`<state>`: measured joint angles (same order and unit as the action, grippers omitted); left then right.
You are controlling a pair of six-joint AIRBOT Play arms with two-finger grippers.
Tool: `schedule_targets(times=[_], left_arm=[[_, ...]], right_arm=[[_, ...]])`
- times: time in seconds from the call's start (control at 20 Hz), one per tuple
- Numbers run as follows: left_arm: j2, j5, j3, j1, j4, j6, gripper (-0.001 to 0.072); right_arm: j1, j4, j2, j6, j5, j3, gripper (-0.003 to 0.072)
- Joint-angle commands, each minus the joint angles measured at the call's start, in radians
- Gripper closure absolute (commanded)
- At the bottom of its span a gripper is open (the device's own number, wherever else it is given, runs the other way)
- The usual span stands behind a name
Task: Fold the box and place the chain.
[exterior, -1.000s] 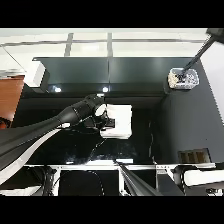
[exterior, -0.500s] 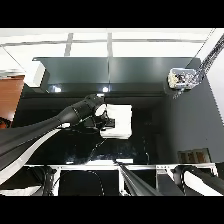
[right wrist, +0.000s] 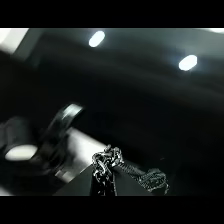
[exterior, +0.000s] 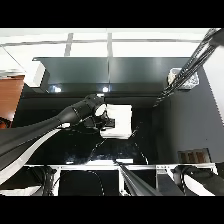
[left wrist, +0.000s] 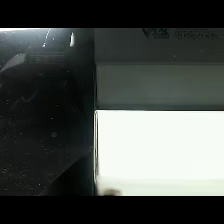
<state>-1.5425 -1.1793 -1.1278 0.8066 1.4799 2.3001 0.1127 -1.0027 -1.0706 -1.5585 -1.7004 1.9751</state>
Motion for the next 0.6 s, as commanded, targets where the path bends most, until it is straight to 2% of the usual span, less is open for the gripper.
schedule_targets(times=[0.0,0.2,0.4,0.55], left_arm=[[-0.001,0.001,0.0,-0.001,0.001,0.0,0.0685],[-0.001,0.0,0.0,-0.001,0.0,0.0,0.0686],[-0.001,0.001,0.0,-0.001,0.001,0.0,0.0686],[-0.001,0.001,0.0,-0.001,0.001,0.0,0.0685]], right_arm=[[0.088,0.072,0.0,0.0,0.017,-0.049,0.0674],[0.174,0.117,-0.021,-0.001,0.11,-0.092,0.0674],[0.271,0.111,-0.023,0.0,0.205,-0.221,0.0674],[0.289,0.113,-0.023,0.0,0.265,-0.319,0.0674]])
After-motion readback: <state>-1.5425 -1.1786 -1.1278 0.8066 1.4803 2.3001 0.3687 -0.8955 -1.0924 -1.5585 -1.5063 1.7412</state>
